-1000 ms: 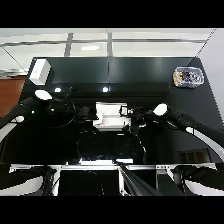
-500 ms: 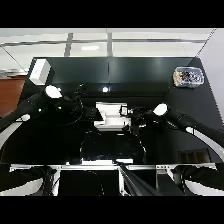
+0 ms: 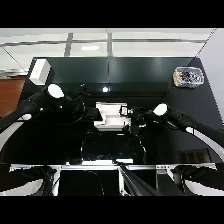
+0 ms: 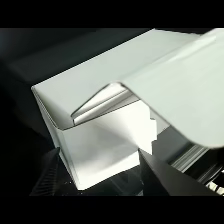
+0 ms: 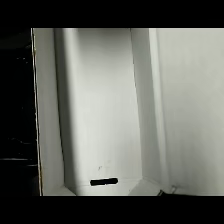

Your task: Fold the box and place the chain.

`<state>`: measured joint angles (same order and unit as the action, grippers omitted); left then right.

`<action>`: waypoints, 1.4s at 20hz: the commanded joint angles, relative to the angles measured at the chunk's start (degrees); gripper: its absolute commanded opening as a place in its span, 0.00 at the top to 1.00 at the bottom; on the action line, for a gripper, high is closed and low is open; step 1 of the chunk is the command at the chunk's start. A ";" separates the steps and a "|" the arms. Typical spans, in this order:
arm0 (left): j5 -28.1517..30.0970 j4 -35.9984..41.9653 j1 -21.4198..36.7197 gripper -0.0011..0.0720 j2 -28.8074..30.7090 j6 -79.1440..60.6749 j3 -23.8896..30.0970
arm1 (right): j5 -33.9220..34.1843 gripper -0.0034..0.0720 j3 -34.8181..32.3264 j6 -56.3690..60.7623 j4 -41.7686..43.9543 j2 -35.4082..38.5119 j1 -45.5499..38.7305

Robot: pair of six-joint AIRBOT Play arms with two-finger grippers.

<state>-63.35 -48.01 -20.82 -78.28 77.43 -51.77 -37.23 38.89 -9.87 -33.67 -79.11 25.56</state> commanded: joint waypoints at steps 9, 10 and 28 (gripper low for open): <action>5.16 -10.91 -6.97 0.31 -0.02 11.76 -0.11 | -0.02 0.78 0.02 0.00 0.00 0.00 -0.04; 5.38 -12.35 -7.56 0.31 -0.02 12.96 -0.11 | -0.02 0.78 0.02 0.00 0.00 0.00 -0.04; 6.80 -17.70 -9.25 0.31 -0.02 20.09 -0.11 | -0.02 0.79 0.02 0.00 0.00 0.00 -0.04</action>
